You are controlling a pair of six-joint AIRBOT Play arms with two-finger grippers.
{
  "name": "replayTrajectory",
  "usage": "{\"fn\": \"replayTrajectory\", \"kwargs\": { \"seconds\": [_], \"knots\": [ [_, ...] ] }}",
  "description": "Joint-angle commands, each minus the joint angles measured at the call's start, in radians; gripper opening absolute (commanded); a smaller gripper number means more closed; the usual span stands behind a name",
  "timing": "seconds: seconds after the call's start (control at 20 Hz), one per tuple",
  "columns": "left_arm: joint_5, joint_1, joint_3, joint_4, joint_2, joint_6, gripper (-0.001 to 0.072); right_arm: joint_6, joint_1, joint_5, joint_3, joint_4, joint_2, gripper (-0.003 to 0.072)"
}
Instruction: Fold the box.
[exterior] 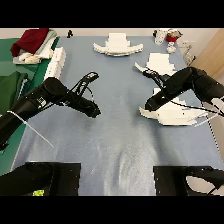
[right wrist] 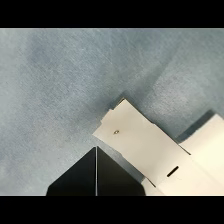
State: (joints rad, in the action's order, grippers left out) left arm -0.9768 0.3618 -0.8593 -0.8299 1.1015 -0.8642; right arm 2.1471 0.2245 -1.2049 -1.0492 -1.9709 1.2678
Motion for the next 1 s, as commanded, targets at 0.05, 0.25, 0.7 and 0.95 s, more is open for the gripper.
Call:
{"fn": "replayTrajectory", "kwargs": {
  "seconds": [0.05,0.25,0.7,0.95],
  "knots": [
    [0.0,0.0,0.0,0.0,-0.001,0.0,0.0016,0.0,0.0,0.0,-0.001,0.0,0.0,0.0002],
    [0.001,0.0,0.0,0.0,-0.001,0.0,0.0016,0.0,0.0,0.0,0.0,0.0,0.0,0.0002],
    [0.0,0.0,0.0,0.0,-0.001,0.0,0.0016,-0.02,0.0,0.001,0.0,-0.034,0.0,0.0002],
    [0.002,0.0,0.0,0.035,-0.001,0.0,0.0016,-0.474,0.002,0.027,0.0,-0.093,0.001,0.0002]
  ]
}}
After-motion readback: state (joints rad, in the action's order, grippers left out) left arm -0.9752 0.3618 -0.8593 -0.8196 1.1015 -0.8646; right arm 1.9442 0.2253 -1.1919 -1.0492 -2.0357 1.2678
